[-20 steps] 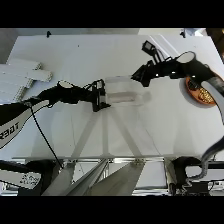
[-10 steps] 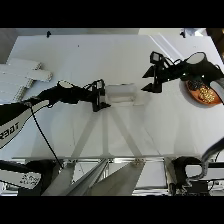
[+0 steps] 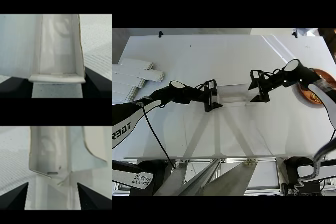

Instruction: Fold the box and place the chain.

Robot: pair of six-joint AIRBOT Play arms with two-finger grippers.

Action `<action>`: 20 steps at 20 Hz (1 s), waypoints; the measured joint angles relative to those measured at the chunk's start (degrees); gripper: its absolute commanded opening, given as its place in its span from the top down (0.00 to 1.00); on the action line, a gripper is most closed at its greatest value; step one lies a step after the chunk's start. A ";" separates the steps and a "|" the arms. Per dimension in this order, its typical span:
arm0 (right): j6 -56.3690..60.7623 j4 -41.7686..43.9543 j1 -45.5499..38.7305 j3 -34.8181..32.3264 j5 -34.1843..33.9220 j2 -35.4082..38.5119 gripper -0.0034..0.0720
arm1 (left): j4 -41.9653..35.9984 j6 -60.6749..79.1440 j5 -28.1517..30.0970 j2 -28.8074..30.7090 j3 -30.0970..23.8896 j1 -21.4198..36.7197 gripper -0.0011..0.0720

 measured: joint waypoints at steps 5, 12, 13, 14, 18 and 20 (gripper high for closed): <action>-0.44 -0.59 1.25 -0.04 1.46 -0.26 0.24 | 0.02 0.02 0.00 0.00 0.00 0.00 0.45; -0.57 -0.76 1.57 -0.04 1.57 -0.28 0.40 | 0.00 0.00 0.00 0.00 0.00 0.00 0.45; -0.57 -0.76 1.57 -0.04 1.03 -0.28 0.67 | 0.02 0.00 0.00 0.00 0.00 0.00 0.45; -0.57 -0.76 1.57 -0.04 0.63 -0.28 0.72 | 0.02 0.00 0.00 0.00 0.00 0.00 0.45; -0.57 -0.74 1.57 -0.04 -0.07 -0.28 0.72 | 0.00 0.00 0.00 0.00 0.00 0.00 0.45; -0.57 -0.57 1.57 -0.04 -0.24 -0.28 0.73 | 0.00 0.00 0.00 0.00 0.00 0.00 0.45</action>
